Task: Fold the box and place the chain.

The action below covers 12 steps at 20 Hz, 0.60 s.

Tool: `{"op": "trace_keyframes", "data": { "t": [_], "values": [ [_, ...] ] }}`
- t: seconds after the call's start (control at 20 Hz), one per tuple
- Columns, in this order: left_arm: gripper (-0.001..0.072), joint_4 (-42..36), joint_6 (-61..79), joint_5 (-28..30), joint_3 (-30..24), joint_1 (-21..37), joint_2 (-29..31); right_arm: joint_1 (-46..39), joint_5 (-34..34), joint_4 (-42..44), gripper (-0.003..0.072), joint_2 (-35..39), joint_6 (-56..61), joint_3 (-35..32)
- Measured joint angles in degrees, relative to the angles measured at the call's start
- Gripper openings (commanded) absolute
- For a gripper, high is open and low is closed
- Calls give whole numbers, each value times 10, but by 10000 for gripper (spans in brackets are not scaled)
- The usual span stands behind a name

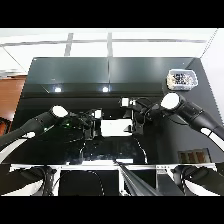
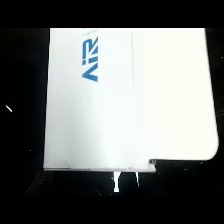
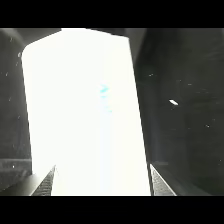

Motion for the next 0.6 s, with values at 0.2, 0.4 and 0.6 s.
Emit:
{"op": "trace_keyframes", "data": {
  "t": [0.2,0.4,0.6],
  "values": [
    [332,0,0,0,0,0,0,9,-4,-11,294,-1,-9,-4],
    [332,0,0,0,0,0,0,12,-1,-13,185,0,-9,-5],
    [332,0,0,0,0,0,0,12,-1,-16,185,0,-1,-5]
  ]
}}
